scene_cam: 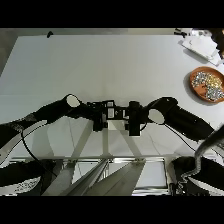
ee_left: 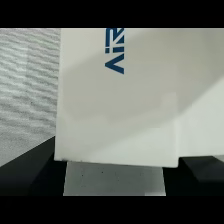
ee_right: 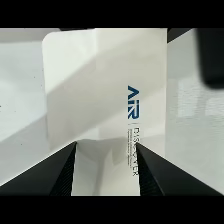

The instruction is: Fold the box and place the chain.

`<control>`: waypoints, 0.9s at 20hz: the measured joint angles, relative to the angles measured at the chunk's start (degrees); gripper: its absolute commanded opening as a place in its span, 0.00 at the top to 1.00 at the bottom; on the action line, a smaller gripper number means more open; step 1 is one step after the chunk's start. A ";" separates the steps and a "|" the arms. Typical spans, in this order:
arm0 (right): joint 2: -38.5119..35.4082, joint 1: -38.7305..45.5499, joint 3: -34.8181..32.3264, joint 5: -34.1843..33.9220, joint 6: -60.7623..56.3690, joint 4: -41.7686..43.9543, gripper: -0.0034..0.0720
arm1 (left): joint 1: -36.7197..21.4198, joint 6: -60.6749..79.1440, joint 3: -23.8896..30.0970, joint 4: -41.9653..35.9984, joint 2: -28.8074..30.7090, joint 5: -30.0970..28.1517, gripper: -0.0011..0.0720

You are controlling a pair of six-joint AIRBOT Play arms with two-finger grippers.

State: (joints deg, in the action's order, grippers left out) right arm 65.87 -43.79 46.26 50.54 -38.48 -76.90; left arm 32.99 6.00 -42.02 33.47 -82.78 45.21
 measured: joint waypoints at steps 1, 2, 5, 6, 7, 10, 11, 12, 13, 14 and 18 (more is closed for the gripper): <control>-0.22 -0.13 -0.48 -0.22 0.39 -0.59 0.42 | 0.00 -0.02 0.00 0.00 0.00 0.00 0.37; -0.37 -0.22 -0.90 -0.59 0.59 -0.98 0.42 | 0.00 -0.02 0.00 0.00 0.00 0.02 0.37; -0.63 -0.37 -1.55 -2.32 0.92 -3.21 0.42 | 0.00 -0.15 0.00 -0.04 0.00 0.02 0.37; -0.70 -0.42 -1.64 -3.10 1.01 -3.91 0.42 | -0.02 -0.20 0.00 -0.04 0.00 -0.15 0.37; -0.72 -0.42 -1.73 -3.78 1.03 -4.39 0.43 | -0.02 -0.20 -0.02 -0.07 0.00 -0.22 0.37; -0.85 -0.44 -1.86 -4.87 0.92 -5.16 0.57 | -0.04 -0.22 -0.02 -0.07 0.00 -0.33 0.37; -1.01 -0.44 -1.86 -5.22 0.70 -5.22 0.57 | -0.07 -0.22 -0.02 -0.07 0.02 -0.37 0.37; -1.33 -0.44 -1.86 -5.49 0.48 -5.31 0.57 | -0.07 -0.20 -0.02 -0.07 0.00 -0.35 0.37; -1.86 -0.44 -1.86 -5.75 0.33 -5.42 0.59 | -0.07 -0.17 -0.02 -0.07 0.00 -0.33 0.37; -2.49 -0.44 -1.86 -5.97 0.15 -5.46 0.62 | -0.07 -0.11 -0.02 -0.04 0.02 -0.31 0.37; -4.59 -0.44 -1.86 -6.69 -0.11 -5.51 0.67 | -0.07 -0.04 -0.04 0.00 0.00 -0.13 0.37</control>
